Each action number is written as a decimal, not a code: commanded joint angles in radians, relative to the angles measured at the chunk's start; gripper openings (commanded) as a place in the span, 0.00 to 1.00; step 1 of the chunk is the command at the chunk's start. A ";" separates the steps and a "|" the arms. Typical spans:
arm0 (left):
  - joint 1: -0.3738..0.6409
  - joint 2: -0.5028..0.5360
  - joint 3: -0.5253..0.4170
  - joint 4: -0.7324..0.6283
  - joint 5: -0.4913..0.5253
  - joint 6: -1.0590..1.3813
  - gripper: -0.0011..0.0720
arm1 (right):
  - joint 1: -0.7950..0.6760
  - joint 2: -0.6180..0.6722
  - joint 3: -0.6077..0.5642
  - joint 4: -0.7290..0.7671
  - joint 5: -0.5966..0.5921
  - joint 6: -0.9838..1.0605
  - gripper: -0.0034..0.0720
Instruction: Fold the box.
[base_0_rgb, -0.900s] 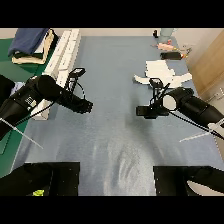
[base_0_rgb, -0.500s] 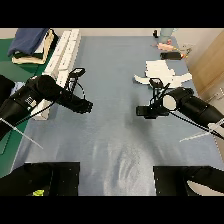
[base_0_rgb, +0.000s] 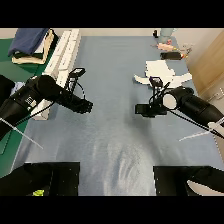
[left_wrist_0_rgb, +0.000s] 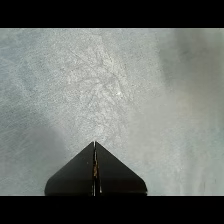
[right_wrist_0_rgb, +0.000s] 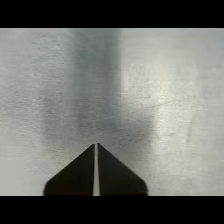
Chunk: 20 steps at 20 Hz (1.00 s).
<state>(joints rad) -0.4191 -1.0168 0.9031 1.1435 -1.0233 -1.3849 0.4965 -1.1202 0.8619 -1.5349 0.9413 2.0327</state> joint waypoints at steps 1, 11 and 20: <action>0.000 0.000 -0.001 0.000 0.003 0.000 0.04 | -0.120 -0.005 0.119 -0.106 0.129 -0.039 0.29; -0.001 0.000 -0.001 -0.001 0.133 0.000 0.04 | -1.029 -0.546 0.898 0.413 0.166 -0.663 0.64; -0.001 0.000 -0.001 0.000 0.218 0.000 0.04 | -1.085 -1.017 1.110 0.920 0.050 -0.946 0.63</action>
<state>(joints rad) -0.4202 -1.0168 0.9031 1.1431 -0.8345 -1.3853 -0.5747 -2.0140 1.9110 -0.8043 1.0214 1.1831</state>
